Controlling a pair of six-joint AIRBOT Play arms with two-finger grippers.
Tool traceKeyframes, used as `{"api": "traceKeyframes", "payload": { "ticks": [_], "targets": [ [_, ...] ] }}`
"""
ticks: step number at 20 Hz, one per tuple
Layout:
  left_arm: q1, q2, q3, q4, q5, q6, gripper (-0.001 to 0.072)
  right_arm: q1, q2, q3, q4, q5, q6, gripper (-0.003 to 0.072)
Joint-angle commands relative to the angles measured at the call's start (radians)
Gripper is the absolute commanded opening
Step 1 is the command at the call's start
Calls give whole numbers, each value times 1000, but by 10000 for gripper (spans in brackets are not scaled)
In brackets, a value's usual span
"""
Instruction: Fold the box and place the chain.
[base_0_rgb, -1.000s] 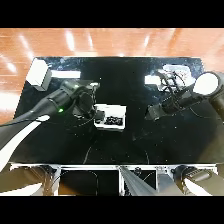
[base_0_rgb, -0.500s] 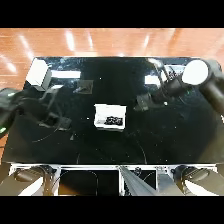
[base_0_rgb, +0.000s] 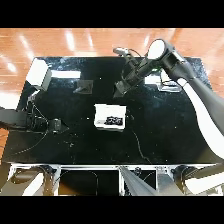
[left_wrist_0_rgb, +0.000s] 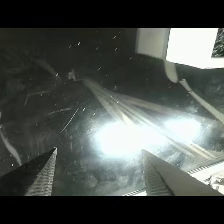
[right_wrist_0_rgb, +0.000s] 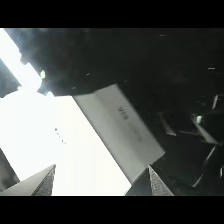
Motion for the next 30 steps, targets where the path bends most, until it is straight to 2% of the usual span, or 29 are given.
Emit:
{"api": "traceKeyframes", "payload": {
  "ticks": [1, 3, 6, 11, 12, 13, 15, 16, 17, 20, 22, 25, 30],
  "targets": [
    [4, -13, -8, -27, -7, 42, 611, 29, -47, 23, -4, 103, -65, 704],
    [-16, -25, -8, -35, -7, 48, 611, 59, -47, 22, -42, 154, -65, 704],
    [-49, -39, -8, -39, -11, 49, 611, 76, -47, -21, 23, 163, -65, 704],
    [-71, -42, -8, -53, -62, 41, 611, 93, -47, -45, 11, 164, -72, 703],
    [-71, -42, -8, -56, -72, 41, 611, 101, -47, -45, -3, 161, -76, 630],
    [-71, -42, -8, -65, -80, 41, 611, 111, -47, -45, -17, 161, -76, 589],
    [-71, -42, -8, -74, -93, 41, 611, 132, -47, -45, -41, 161, -82, 579],
    [-71, -42, -8, -74, -102, 41, 611, 144, -47, -45, -43, 161, -95, 498],
    [-71, -42, -8, -74, -109, 41, 611, 155, -47, -45, -42, 161, -99, 475],
    [-71, -42, -8, -76, -115, 41, 611, 180, -47, -45, -80, 161, -100, 473],
    [-71, -42, -8, -76, -114, 41, 611, 190, -47, -45, -106, 163, -100, 366],
    [-71, -42, -8, -76, -114, 41, 611, 192, -37, -45, -111, 150, -100, 360],
    [-71, -42, -8, -76, -122, 41, 611, 200, 2, -45, -204, 119, -82, 363]
  ]
}}
